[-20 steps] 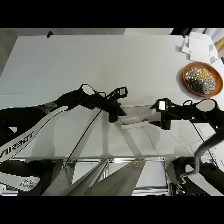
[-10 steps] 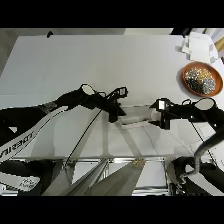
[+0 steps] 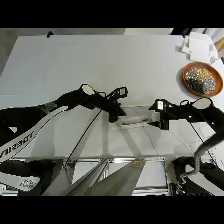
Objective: Fold the box and place the chain.
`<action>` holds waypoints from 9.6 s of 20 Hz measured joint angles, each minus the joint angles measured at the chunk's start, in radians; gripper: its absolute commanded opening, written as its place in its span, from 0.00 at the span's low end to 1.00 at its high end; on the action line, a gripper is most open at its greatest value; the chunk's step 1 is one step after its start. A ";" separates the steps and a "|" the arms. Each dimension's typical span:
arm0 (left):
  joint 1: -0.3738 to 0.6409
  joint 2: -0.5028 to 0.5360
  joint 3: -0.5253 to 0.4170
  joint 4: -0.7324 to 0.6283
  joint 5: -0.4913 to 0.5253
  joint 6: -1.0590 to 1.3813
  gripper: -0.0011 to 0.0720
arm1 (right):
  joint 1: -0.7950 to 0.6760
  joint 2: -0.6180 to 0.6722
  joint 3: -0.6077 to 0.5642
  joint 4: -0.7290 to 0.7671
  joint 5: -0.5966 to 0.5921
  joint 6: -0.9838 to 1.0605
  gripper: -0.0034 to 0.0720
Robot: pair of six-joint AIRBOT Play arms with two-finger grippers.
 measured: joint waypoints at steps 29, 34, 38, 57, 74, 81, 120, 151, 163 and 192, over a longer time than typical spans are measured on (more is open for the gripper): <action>0.000 0.000 0.000 0.000 0.000 -0.001 0.03 | 0.076 -0.109 -0.015 0.024 -0.003 0.046 0.95; 0.000 0.000 0.000 0.000 0.000 0.000 0.03 | 0.081 -0.126 -0.015 0.024 -0.014 0.036 0.93; 0.000 0.000 0.000 0.000 0.000 0.000 0.03 | 0.082 -0.148 -0.015 0.026 -0.020 0.033 0.88; 0.000 0.000 0.000 0.000 0.000 0.000 0.03 | 0.082 -0.167 -0.014 0.026 -0.044 0.026 0.54; 0.000 0.000 0.000 0.000 0.000 0.000 0.03 | 0.082 -0.168 -0.014 0.026 -0.030 0.027 0.54; -0.002 0.000 0.000 0.000 0.001 0.000 0.04 | 0.082 -0.168 -0.014 0.026 -0.027 0.027 0.54; 0.017 0.312 0.000 0.280 -0.261 -0.372 0.02 | 0.083 -0.169 -0.016 0.025 -0.024 0.027 0.54; -0.120 0.113 0.000 0.151 0.256 -0.381 0.02 | 0.082 -0.169 -0.016 0.026 -0.021 0.028 0.54; -0.119 0.276 0.000 0.377 0.069 -0.381 0.02 | 0.083 -0.168 -0.016 0.024 -0.022 0.026 0.54; -0.018 0.251 -0.092 0.523 -0.055 -0.353 0.58 | 0.083 -0.169 -0.016 0.025 -0.023 0.027 0.54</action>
